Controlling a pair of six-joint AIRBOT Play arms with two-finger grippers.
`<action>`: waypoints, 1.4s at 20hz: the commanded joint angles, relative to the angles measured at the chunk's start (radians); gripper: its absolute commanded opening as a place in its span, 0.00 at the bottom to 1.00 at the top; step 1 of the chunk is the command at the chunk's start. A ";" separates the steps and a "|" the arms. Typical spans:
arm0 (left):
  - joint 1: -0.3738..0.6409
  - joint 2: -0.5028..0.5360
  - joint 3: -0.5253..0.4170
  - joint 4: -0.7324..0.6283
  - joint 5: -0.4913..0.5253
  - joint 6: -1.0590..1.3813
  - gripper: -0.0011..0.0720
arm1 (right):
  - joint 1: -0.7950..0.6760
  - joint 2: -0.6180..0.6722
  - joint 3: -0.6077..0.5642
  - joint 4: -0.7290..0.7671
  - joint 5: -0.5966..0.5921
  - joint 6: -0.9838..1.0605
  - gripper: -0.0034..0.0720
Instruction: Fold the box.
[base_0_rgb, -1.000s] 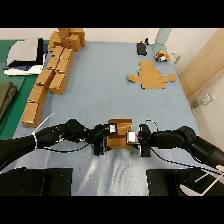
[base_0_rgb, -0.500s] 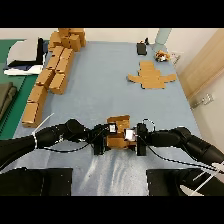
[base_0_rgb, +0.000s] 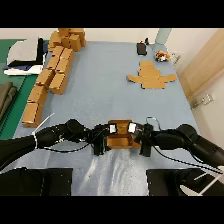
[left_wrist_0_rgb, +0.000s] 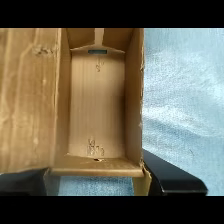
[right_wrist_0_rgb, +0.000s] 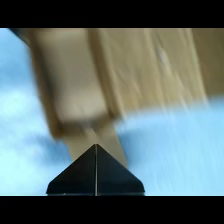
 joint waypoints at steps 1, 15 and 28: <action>0.000 0.000 0.001 0.000 0.000 0.000 0.76 | -0.011 0.098 0.048 -0.528 -0.204 0.686 0.05; 0.000 0.000 0.001 0.000 0.000 0.000 0.76 | -0.323 -0.218 0.014 0.345 -0.175 0.470 0.05; 0.000 0.000 0.001 0.000 0.000 0.000 0.76 | -0.323 -0.056 0.030 0.483 -0.217 0.452 0.75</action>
